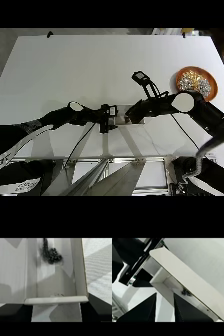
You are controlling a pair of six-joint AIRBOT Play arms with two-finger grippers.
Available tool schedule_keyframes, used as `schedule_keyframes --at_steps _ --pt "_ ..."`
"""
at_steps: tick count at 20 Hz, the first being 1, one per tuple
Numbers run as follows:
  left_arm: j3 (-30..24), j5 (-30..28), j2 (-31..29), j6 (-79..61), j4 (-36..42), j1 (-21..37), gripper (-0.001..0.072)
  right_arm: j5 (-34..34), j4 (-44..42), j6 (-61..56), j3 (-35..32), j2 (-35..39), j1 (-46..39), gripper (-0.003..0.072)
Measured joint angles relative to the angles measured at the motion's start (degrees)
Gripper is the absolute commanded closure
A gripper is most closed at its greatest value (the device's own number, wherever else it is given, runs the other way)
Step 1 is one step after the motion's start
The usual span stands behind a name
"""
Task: Fold the box and place the chain.
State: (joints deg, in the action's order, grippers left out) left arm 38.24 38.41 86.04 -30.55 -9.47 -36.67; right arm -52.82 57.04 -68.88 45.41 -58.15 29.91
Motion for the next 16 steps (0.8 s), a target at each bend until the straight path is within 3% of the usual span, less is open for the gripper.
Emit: schedule_keyframes --at_steps 2,6,9,16 --pt "0.0 0.0 0.0 0.0 0.0 0.0 0.0540 -0.9 0.2 0.2 1.4 0.7 -0.8 0.0457" --pt "0.0 0.0 0.0 0.0 0.0 0.0 0.0540 -5.2 2.0 -0.4 6.4 1.6 -6.0 0.0536" --pt "0.0 0.0 0.0 0.0 0.0 0.0 0.0540 -6.3 6.6 -2.7 8.4 1.6 -12.3 0.0639" --pt "0.0 0.0 0.0 0.0 0.0 0.0 0.0540 -5.7 19.2 -7.8 9.0 -3.1 -25.1 0.0675"
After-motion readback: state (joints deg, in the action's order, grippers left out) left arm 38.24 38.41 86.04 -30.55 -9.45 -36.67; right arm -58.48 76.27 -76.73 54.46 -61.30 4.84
